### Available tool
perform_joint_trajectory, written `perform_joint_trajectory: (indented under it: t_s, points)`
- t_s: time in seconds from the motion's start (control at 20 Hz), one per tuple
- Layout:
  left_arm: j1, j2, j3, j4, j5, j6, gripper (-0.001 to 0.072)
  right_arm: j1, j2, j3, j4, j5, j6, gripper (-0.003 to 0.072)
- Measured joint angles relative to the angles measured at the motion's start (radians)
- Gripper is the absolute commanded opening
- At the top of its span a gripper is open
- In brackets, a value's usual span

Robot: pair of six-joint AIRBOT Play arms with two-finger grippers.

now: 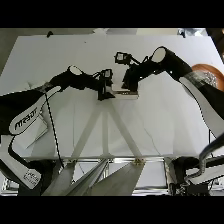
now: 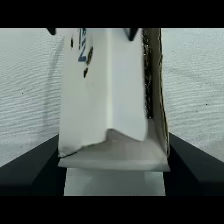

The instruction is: Fold the box and place the chain.

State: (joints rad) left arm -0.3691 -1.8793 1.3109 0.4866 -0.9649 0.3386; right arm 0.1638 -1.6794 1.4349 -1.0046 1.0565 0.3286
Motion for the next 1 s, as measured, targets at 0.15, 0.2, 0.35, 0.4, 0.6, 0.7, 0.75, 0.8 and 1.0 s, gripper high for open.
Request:
perform_joint_trajectory:
  t_s: [0.15,0.2,0.35,0.4,0.6,0.7,0.75,0.8,1.0]
  points:
    - [0.000,0.000,0.000,0.000,0.000,0.000,0.0421,0.006,0.000,-0.001,-0.047,-0.012,0.036,0.0313]
    - [0.000,0.000,0.000,0.000,0.000,0.001,0.0421,0.009,0.000,-0.001,-0.060,-0.011,0.042,0.0313]
    - [0.000,0.000,0.000,0.000,0.000,0.002,0.0421,0.019,0.000,-0.002,-0.078,0.006,0.057,0.0313]
    - [0.000,0.000,0.000,0.000,0.000,0.002,0.0421,0.024,0.000,-0.003,-0.082,0.011,0.061,0.0313]
    - [0.000,0.000,0.000,0.001,0.000,0.002,0.0421,0.036,0.000,-0.016,-0.090,0.016,0.070,0.0318]
    - [0.000,0.000,0.000,0.001,0.000,0.002,0.0421,0.040,0.001,-0.027,-0.091,0.019,0.080,0.0457]
    - [0.000,0.000,0.000,0.001,0.000,0.002,0.0421,0.042,0.001,-0.032,-0.091,0.024,0.084,0.0458]
    - [0.000,0.000,0.000,0.001,0.000,0.001,0.0421,0.043,0.001,-0.038,-0.092,0.026,0.086,0.0458]
    - [0.000,0.000,0.000,0.001,-0.001,0.002,0.0421,0.044,0.005,-0.047,-0.092,0.027,0.091,0.0457]
